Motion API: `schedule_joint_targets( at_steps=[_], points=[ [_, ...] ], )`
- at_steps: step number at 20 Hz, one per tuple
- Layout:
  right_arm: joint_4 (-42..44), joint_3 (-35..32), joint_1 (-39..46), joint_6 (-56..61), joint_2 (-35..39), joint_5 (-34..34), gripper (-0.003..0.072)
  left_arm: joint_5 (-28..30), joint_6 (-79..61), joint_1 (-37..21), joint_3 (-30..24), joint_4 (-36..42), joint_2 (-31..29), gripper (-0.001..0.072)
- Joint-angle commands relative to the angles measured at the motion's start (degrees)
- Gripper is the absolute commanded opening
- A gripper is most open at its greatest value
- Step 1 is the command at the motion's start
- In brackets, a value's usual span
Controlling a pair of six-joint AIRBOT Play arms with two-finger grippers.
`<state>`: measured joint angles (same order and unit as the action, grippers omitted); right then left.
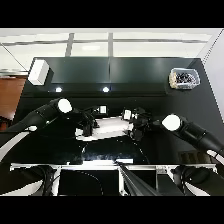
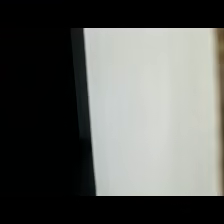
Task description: Fold the box and place the chain.
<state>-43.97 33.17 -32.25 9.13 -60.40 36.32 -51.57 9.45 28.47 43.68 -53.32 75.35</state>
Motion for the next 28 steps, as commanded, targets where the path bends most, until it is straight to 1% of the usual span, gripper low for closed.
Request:
schedule_joint_targets(
  at_steps=[1,4,7,11,16,20,26,28],
  points=[
    [8.26,0.07,3.41,-7.67,-0.79,3.15,0.0703,-0.04,-0.26,1.11,0.17,-0.5,-0.02,0.0028],
    [9.88,0.0,5.07,-9.35,-2.34,7.61,0.0703,-0.07,-0.24,1.11,0.17,-0.83,-0.07,0.0028],
    [11.15,-0.52,4.98,-12.66,-2.73,8.13,0.0703,-0.07,-0.26,1.11,0.17,-0.9,-0.61,0.0028],
    [12.5,-1.79,4.17,-12.94,-3.91,8.63,0.0703,-0.07,-0.24,1.11,0.17,-0.87,-0.72,0.0028],
    [13.49,-2.21,1.42,-15.82,-5.14,8.48,0.0703,-0.74,-0.24,1.11,0.17,-0.87,-0.72,0.0029],
    [13.46,-5.2,1.44,-18.23,-6.25,8.11,0.0703,-1.22,-0.22,1.11,0.17,-0.87,-0.7,0.0029],
    [14.56,-6.29,1.44,-22.03,-6.88,4.13,0.0703,-1.62,-0.17,1.11,0.17,-0.79,-0.7,0.0029],
    [14.71,-6.27,1.42,-22.97,-7.74,3.85,0.0702,-1.62,-0.17,1.11,0.17,-0.81,-0.7,0.0029]
  ],
)
